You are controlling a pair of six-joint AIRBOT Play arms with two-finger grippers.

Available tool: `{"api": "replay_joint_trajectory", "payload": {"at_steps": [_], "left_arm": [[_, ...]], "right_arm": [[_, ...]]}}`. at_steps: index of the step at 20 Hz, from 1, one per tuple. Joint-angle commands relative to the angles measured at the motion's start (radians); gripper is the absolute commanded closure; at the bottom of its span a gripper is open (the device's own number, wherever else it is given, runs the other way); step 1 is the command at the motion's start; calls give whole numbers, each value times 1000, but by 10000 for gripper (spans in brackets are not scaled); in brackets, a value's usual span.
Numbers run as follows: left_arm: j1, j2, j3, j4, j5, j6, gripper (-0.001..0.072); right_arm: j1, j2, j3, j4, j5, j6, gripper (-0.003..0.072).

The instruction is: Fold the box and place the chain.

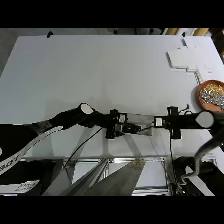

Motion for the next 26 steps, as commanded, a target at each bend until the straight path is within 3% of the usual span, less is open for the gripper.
{"api": "replay_joint_trajectory", "payload": {"at_steps": [1,6,10,16,18,19,22,26], "left_arm": [[1,0,0,0,0,0,364],[1,0,0,0,0,0,364],[1,0,0,0,0,0,364],[1,0,0,0,0,0,364],[1,0,0,0,0,0,364],[1,0,0,0,0,0,364],[1,0,0,0,0,0,364],[1,0,0,0,0,0,364]], "right_arm": [[0,146,1,219,138,23,671],[15,187,-2,476,206,23,671],[121,185,-26,610,91,23,671],[282,98,-29,588,-137,33,660],[289,72,-28,576,-191,32,462],[289,76,-25,571,-217,32,429],[269,105,33,458,-210,33,429],[124,153,90,288,-132,34,429]]}}
